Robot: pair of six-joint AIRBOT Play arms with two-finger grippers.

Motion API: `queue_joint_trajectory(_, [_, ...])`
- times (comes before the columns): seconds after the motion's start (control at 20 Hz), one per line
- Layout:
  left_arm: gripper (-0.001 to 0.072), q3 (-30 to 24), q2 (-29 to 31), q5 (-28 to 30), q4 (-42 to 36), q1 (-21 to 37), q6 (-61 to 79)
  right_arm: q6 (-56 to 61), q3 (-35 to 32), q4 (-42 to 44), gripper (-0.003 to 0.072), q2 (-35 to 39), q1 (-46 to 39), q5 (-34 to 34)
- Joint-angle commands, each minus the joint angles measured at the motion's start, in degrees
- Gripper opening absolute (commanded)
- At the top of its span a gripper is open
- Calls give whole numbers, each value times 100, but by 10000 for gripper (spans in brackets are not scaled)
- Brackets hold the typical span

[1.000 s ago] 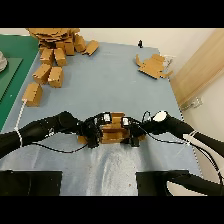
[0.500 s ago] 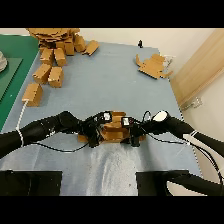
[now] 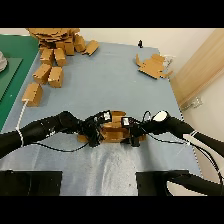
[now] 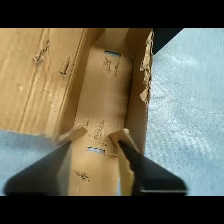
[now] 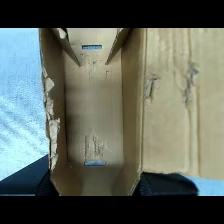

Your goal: Fold the box.

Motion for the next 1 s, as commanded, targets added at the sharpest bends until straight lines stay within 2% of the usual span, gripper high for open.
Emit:
queue_joint_trajectory(0.0, [19, 2, 81, -90, 498, 11, -2, 7, -2, 2, 494, 0, 4, 4])
queue_joint_trajectory(0.2, [11, 4, 490, -66, 1674, 101, -1276, 7, -2, 2, 494, 0, 4, 4])
queue_joint_trajectory(0.3, [11, 2, 796, -179, 2533, 334, -2885, 7, -2, 2, 494, 0, 4, 4])
queue_joint_trajectory(0.5, [10, -2, 1211, -1276, 4072, 1272, -7012, 4, -2, 2, 495, 0, 4, 4])
queue_joint_trajectory(0.6, [11, -15, 1185, -2122, 4207, 1794, -8579, 4, -2, 2, 494, 0, 4, 4])
queue_joint_trajectory(0.7, [11, -96, 1137, -2699, 4192, 2068, -9123, 7, -2, 2, 494, 0, 4, 2])
queue_joint_trajectory(0.8, [10, -170, 1134, -2686, 3993, 2070, -9167, 7, -2, 2, 494, 0, 4, 4])
queue_joint_trajectory(0.95, [11, -236, 1088, -2378, 3215, 1985, -9101, 4, -2, 2, 494, 0, 4, 2])
